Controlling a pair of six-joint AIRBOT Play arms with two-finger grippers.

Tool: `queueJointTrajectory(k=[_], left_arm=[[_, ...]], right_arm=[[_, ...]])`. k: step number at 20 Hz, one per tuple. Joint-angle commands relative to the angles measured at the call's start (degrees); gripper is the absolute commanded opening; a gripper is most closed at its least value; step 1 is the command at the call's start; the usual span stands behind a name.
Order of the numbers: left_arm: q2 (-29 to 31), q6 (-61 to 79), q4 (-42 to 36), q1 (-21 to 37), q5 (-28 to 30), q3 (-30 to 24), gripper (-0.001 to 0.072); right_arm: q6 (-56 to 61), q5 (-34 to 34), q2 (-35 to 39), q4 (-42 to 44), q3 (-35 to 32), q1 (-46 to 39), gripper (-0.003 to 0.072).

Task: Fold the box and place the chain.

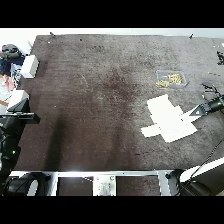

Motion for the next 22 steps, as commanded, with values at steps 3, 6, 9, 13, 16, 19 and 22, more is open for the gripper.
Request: queueJointTrajectory(k=[3,6,9,13,16,19,22], left_arm=[[0.0,0.0,0.0,0.0,0.0,0.0,0.0013],[0.0,0.0,0.0,0.0,0.0,0.0,0.0013],[0.0,0.0,0.0,0.0,0.0,0.0,0.0013],[0.0,0.0,0.0,0.0,0.0,0.0,0.0012],[0.0,0.0,0.0,0.0,0.0,0.0,0.0012],[0.0,0.0,0.0,0.0,0.0,0.0,0.0012],[0.0,0.0,0.0,0.0,0.0,0.0,0.0012]], right_arm=[[0.2,1.2,0.9,2.1,-0.7,0.4,0.008],[0.2,1.1,3.3,7.0,-6.2,0.4,0.0013],[0.2,1.0,6.7,12.4,-14.7,0.4,0.0011],[0.2,-2.6,13.3,22.1,-28.8,1.9,0.001],[0.3,-14.2,19.1,29.3,-39.2,5.9,0.0009],[0.4,-25.3,25.1,38.2,-48.9,13.3,0.0009],[1.1,-36.8,29.9,48.7,-54.4,23.0,0.0009]])
